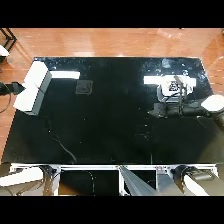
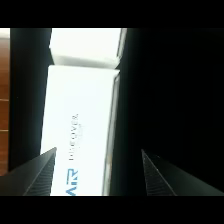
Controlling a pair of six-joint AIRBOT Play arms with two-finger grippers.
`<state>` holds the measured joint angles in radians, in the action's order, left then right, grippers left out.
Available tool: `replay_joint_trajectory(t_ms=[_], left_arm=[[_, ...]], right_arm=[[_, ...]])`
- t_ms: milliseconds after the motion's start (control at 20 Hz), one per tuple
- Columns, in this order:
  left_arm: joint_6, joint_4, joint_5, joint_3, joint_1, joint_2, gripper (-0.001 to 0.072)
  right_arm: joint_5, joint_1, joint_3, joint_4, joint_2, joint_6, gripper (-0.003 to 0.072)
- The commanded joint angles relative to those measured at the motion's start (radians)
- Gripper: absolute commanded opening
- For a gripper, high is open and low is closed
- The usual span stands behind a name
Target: Fold the box and place the chain.
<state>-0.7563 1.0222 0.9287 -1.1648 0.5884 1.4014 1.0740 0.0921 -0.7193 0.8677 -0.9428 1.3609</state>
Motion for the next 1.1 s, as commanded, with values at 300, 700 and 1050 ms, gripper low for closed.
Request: replay_joint_trajectory(t_ms=[300, 700, 1050], left_arm=[[-0.435, -0.153, 0.51, -0.181, -0.051, -0.24, 0.0016], [-0.457, 0.049, -0.006, 0.447, -0.644, -0.822, 0.0016], [-0.618, 0.248, -0.087, 0.67, -0.735, -0.925, 0.0017]], right_arm=[[0.304, -0.001, -0.365, 0.6, 0.243, 0.181, 0.0021], [0.091, 0.006, 0.044, 0.568, 0.529, 0.311, 0.0021], [-0.128, 0.014, 0.237, 0.606, 0.529, 0.311, 0.0019]])
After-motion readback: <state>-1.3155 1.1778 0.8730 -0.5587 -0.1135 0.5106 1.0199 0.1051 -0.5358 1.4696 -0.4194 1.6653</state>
